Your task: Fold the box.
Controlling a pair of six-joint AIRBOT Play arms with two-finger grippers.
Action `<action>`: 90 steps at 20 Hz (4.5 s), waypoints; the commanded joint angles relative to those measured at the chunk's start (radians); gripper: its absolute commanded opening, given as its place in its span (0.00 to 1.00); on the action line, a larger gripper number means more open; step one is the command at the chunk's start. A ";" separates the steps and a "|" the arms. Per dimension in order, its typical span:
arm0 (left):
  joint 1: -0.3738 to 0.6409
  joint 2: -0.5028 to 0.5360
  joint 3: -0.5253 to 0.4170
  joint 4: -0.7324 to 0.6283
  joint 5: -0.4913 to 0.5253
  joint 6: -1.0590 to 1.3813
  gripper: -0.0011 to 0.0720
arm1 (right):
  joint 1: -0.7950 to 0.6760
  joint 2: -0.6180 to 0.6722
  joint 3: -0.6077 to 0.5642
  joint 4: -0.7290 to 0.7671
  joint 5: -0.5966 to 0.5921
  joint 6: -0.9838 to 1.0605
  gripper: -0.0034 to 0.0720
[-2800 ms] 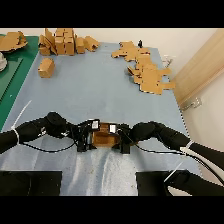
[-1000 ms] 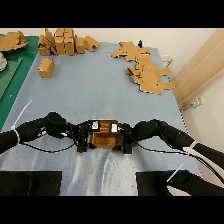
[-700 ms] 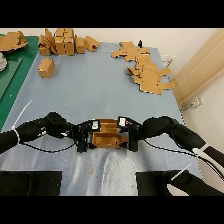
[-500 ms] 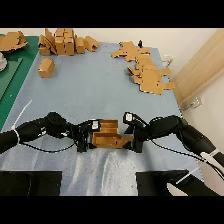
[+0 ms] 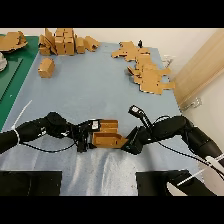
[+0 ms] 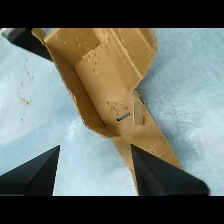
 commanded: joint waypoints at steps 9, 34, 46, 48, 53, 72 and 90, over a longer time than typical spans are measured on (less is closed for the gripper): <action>0.000 0.000 0.001 0.000 0.001 0.000 0.74 | 0.000 -0.003 -0.002 0.036 -0.012 0.503 0.98; 0.000 0.034 0.007 0.217 0.029 -0.201 0.74 | 0.102 -0.290 0.182 0.234 0.283 0.423 0.05; 0.000 0.034 0.008 0.217 0.025 -0.201 0.74 | 0.100 -0.612 0.354 0.204 0.296 0.350 0.05; 0.000 0.034 0.008 0.217 0.025 -0.201 0.74 | 0.101 -0.626 0.353 0.204 0.296 0.350 0.05; 0.000 0.034 0.008 0.217 0.026 -0.201 0.74 | 0.102 -0.633 0.303 0.205 0.299 0.331 0.05; 0.000 0.034 0.008 0.218 0.026 -0.201 0.74 | -0.007 -0.230 0.298 -0.223 0.229 0.400 0.05; 0.000 0.034 0.008 0.217 0.025 -0.201 0.74 | 0.257 -0.132 0.088 -0.272 0.298 -0.227 0.66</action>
